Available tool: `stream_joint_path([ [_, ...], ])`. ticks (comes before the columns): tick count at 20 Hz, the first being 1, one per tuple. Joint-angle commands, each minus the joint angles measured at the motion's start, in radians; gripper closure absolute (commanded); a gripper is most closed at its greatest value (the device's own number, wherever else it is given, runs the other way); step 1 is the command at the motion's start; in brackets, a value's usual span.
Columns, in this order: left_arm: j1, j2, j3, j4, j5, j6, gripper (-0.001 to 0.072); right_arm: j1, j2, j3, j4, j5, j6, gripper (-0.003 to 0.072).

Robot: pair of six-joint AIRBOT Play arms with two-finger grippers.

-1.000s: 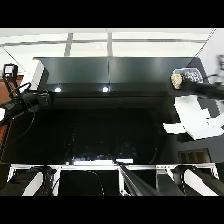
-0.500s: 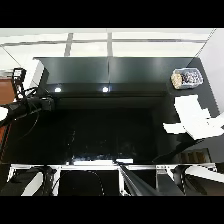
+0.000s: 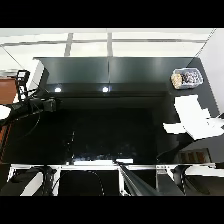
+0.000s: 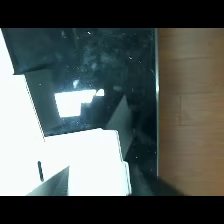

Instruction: Fold the box and place the chain.

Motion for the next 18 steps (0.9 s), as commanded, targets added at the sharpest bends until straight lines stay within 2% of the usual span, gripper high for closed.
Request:
stream_joint_path([
  [1, 0.000, -0.005, 0.000, 0.000, -0.002, 0.000, 0.0005, 0.027, -0.007, 0.003, -0.021, 0.034, -0.027, 0.0561],
  [2, 0.000, -0.005, 0.000, 0.000, -0.002, 0.000, 0.0005, 0.036, -0.005, 0.003, -0.024, 0.074, -0.024, 0.0675],
  [5, 0.000, -0.005, 0.000, 0.000, 0.000, 0.001, 0.0005, 0.059, 0.044, 0.003, 0.049, 0.131, 0.066, 0.0674],
  [7, 0.000, -0.005, 0.000, 0.000, -0.001, 0.000, 0.0005, 0.073, 0.105, -0.005, 0.198, 0.149, 0.089, 0.0674],
  [9, 0.000, -0.005, 0.000, 0.000, -0.004, 0.000, 0.0005, 0.092, 0.192, -0.061, 0.366, 0.154, 0.090, 0.0674],
  [13, 0.000, -0.005, 0.000, -0.001, -0.005, 0.000, 0.0005, 0.163, 0.385, -0.295, 0.594, 0.109, 0.089, 0.0674],
  [16, -0.001, -0.005, 0.000, -0.019, -0.024, 0.000, 0.0005, 0.267, 0.500, -0.525, 0.792, 0.059, 0.082, 0.0674],
  [18, -0.013, -0.008, 0.000, -0.061, -0.029, 0.001, 0.0005, 0.364, 0.563, -0.687, 0.957, -0.014, 0.024, 0.0674],
])
